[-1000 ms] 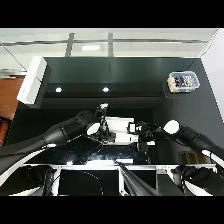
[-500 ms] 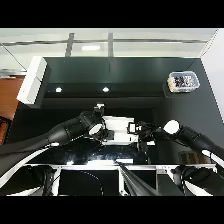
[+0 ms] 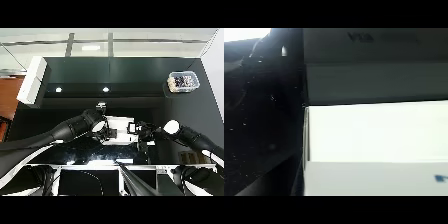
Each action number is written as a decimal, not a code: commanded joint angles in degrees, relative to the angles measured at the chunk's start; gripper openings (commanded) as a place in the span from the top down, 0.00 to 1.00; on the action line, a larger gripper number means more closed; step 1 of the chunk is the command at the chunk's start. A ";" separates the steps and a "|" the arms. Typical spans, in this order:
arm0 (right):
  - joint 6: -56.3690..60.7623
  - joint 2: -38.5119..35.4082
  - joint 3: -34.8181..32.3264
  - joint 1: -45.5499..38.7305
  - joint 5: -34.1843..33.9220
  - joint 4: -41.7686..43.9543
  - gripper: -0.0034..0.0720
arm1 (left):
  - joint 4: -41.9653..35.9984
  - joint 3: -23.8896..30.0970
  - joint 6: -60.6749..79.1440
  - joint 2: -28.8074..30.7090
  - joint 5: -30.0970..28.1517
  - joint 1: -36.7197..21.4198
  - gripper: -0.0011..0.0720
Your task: Fold the box and place the chain.
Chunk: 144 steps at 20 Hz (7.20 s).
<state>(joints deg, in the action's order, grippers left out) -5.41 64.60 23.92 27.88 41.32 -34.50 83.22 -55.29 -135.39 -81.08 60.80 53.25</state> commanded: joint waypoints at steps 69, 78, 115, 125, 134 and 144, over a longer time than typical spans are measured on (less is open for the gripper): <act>3.39 -8.72 0.94 0.11 3.37 -7.06 0.28 | 2.82 -0.17 0.59 -0.85 2.51 -1.44 0.95; 4.07 -7.32 0.94 2.80 -0.33 0.42 0.80 | 2.84 -0.17 0.59 -0.85 2.45 -1.44 0.95; 84.17 -24.28 -2.84 -40.68 18.34 -20.72 0.94 | 2.84 -0.17 0.59 -0.85 2.69 -1.44 0.95; 72.57 -3.76 -8.48 -32.28 23.74 -1.42 0.94 | 2.84 -0.17 0.59 -0.85 2.54 -1.44 0.95; 59.30 -0.72 -5.57 -23.32 22.80 11.98 0.63 | 2.84 -0.17 0.59 -0.85 2.47 -1.44 0.95; 62.16 -0.72 0.48 -14.80 19.63 11.91 0.18 | 2.84 -0.17 0.59 -0.85 2.51 -1.44 0.95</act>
<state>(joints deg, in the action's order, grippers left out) 54.48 63.88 22.41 9.96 64.18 -22.85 86.06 -55.44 -134.82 -81.91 63.29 51.79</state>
